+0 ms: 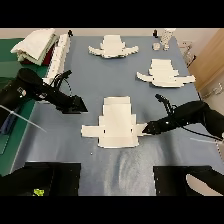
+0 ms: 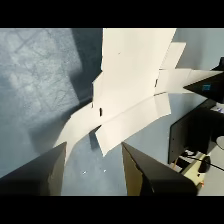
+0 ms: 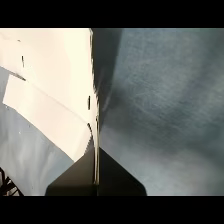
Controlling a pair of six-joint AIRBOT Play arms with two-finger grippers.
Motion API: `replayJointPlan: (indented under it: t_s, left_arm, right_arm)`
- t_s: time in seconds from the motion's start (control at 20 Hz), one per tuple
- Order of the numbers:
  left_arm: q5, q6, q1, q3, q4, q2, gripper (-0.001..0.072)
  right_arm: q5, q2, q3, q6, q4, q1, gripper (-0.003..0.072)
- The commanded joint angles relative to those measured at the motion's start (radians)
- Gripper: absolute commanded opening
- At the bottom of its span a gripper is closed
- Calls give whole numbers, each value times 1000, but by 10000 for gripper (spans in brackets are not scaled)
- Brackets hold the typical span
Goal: Fold the box.
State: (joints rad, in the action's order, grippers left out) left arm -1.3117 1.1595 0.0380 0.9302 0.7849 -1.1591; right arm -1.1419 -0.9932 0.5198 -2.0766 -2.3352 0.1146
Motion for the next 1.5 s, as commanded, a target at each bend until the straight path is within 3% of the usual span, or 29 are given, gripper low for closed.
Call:
replayJointPlan:
  t_s: [0.0,0.15,0.4,0.6,0.8,0.85,0.9,0.95,1.35,1.45]
  left_arm:
    - [47,-140,-6,3,-170,-134,526]
    - [104,-235,33,15,-239,-277,524]
    - [66,-286,114,173,-266,-503,515]
    - [-1,-307,172,293,-266,-591,515]
    - [-112,-381,197,320,-266,-618,514]
    - [-138,-389,197,320,-265,-617,462]
    - [-167,-414,197,320,-264,-617,256]
    - [-188,-435,197,320,-264,-617,205]
    - [-210,-465,198,320,-264,-617,202]
    - [-212,-490,200,320,-264,-617,54]
  right_arm:
    - [24,72,-51,-18,0,10,1]
    - [23,72,-51,-18,0,10,1]
    - [23,72,-51,-18,1,10,2]
    - [20,72,-51,-18,2,10,2]
    - [20,72,-51,-18,4,10,2]
    - [20,72,-51,-18,6,10,2]
    - [20,72,-51,-18,6,10,1]
    - [20,72,-51,-18,6,10,2]
    - [17,71,-51,-18,6,10,2]
    - [17,71,-51,-18,6,10,2]
